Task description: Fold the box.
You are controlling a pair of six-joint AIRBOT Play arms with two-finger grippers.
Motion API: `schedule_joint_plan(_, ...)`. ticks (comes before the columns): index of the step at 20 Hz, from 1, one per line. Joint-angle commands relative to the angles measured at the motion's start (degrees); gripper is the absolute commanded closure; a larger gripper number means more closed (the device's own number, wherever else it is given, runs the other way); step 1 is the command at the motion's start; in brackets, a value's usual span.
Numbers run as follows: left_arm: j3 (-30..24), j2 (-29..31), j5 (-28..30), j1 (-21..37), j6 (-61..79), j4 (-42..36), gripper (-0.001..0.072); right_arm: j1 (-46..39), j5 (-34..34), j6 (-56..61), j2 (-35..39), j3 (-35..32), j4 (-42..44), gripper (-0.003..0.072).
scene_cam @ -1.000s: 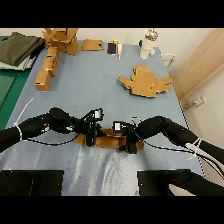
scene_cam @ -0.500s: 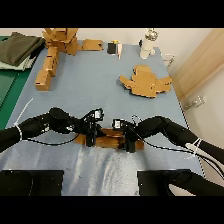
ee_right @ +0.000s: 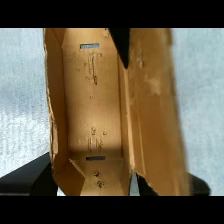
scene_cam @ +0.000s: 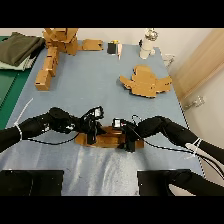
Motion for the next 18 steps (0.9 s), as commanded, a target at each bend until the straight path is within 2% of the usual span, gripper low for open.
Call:
schedule_joint_plan(1, 0.0, 0.0, -1.1, -0.1, -0.4, -1.8, 0.0698, 0.0, -0.2, 0.0, 0.0, 0.0, 0.0, 0.0042)
schedule_joint_plan(18, -0.1, 0.0, -0.9, -0.1, -3.7, -1.1, 0.0698, 0.0, -0.1, 0.0, -2.4, 0.0, -1.0, 0.0043)
